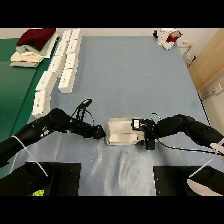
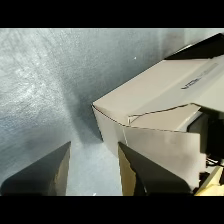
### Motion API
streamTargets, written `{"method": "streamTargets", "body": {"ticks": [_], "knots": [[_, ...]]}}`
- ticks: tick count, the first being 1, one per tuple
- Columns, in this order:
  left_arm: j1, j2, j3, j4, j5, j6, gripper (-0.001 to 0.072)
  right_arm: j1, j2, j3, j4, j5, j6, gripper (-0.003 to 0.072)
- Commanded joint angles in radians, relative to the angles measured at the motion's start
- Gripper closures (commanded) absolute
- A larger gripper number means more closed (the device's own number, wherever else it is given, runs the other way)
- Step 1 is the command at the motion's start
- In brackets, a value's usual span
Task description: Fold the box.
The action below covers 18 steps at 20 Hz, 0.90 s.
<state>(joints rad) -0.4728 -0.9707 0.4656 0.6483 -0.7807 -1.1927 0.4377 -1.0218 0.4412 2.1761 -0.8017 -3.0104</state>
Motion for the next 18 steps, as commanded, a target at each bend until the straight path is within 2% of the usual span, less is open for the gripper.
{"method": "streamTargets", "body": {"ticks": [1,8,12,15,18], "knots": [[0.000,-0.001,0.004,-0.003,-0.016,-0.004,0.0260,0.000,0.000,0.000,0.000,0.000,0.000,0.0258],[0.000,0.000,0.004,-0.040,-0.005,-0.003,0.0259,0.000,0.000,0.000,0.000,0.000,0.000,0.0258],[0.006,0.000,0.045,-0.048,-0.084,-0.004,0.0257,0.000,0.000,0.000,0.000,0.000,0.000,0.0258],[-0.002,-0.002,0.048,-0.131,-0.083,-0.001,0.0259,0.000,0.000,0.000,0.000,0.000,0.000,0.0258],[-0.002,-0.002,0.047,-0.132,-0.079,0.000,0.0259,0.000,0.001,0.000,0.000,0.000,0.000,0.0258]]}}
